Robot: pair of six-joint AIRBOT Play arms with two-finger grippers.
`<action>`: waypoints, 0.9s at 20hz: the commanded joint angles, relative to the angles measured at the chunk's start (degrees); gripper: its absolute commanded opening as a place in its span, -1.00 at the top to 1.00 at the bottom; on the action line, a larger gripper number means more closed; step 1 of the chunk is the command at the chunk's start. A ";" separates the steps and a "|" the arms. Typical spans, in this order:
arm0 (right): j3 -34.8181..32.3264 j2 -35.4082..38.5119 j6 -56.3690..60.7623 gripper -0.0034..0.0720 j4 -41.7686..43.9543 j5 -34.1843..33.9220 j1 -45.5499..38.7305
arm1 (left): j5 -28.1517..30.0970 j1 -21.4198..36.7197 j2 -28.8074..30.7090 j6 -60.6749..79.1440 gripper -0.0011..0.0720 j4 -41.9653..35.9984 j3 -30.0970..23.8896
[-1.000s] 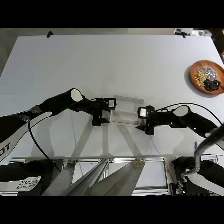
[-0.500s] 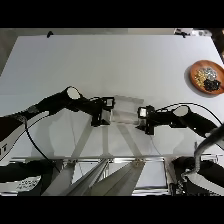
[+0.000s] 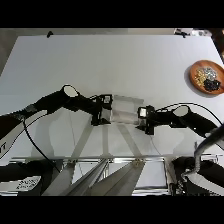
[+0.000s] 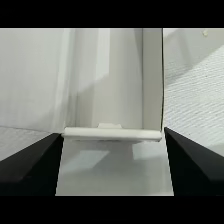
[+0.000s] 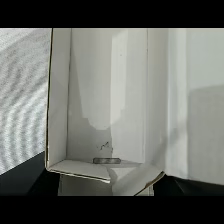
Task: Fold the box and place the chain.
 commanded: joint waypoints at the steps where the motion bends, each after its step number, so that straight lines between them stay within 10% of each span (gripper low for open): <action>1: 0.00 0.02 0.02 -0.37 0.02 0.00 0.04 | -1.18 -0.35 -0.35 0.48 -0.93 -1.25 0.02; 18: 0.00 0.02 0.02 -0.37 0.02 -0.02 0.04 | -0.94 -2.84 -2.19 -1.86 -0.42 -0.79 0.00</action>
